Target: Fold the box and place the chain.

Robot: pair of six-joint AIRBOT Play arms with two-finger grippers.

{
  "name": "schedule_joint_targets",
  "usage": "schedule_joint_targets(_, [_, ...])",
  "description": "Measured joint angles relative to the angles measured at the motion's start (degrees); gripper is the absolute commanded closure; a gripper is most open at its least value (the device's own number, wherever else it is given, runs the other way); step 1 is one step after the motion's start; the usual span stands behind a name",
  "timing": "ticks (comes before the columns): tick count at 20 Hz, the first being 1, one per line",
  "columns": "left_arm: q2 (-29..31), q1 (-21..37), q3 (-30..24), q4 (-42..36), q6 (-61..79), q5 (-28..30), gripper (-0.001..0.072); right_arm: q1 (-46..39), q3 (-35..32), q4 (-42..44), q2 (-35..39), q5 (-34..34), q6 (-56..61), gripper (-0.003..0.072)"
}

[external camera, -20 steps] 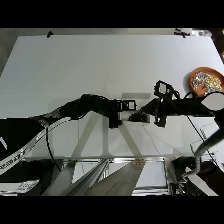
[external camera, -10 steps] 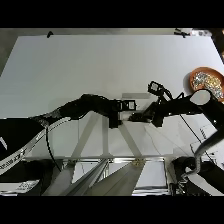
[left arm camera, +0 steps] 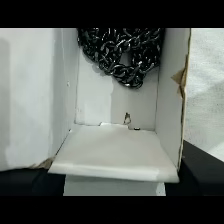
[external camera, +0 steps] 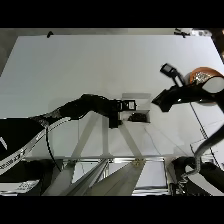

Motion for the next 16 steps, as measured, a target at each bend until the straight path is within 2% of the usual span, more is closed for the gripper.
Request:
schedule_joint_targets(2, [0.0, 0.0, 0.0, 0.0, 0.0, 0.0, 0.0434, -3.2, 2.2, 0.5, -0.3, -1.0, 4.0, 0.0671])
schedule_joint_targets(5, [0.0, 0.0, 0.0, 0.0, 0.0, 0.0, 0.0434, -5.1, 3.7, 1.8, -3.1, -2.6, 7.8, 0.0671])
schedule_joint_targets(11, [0.0, 0.0, 0.0, 0.0, 0.0, 0.0, 0.0434, -2.7, 4.5, 2.9, -15.2, -6.9, 10.0, 0.0674])
schedule_joint_targets(16, [0.0, 0.0, 0.0, 0.0, 0.0, 0.0, 0.0434, -0.8, 4.8, 6.5, -22.5, -6.4, 4.5, 0.0674])
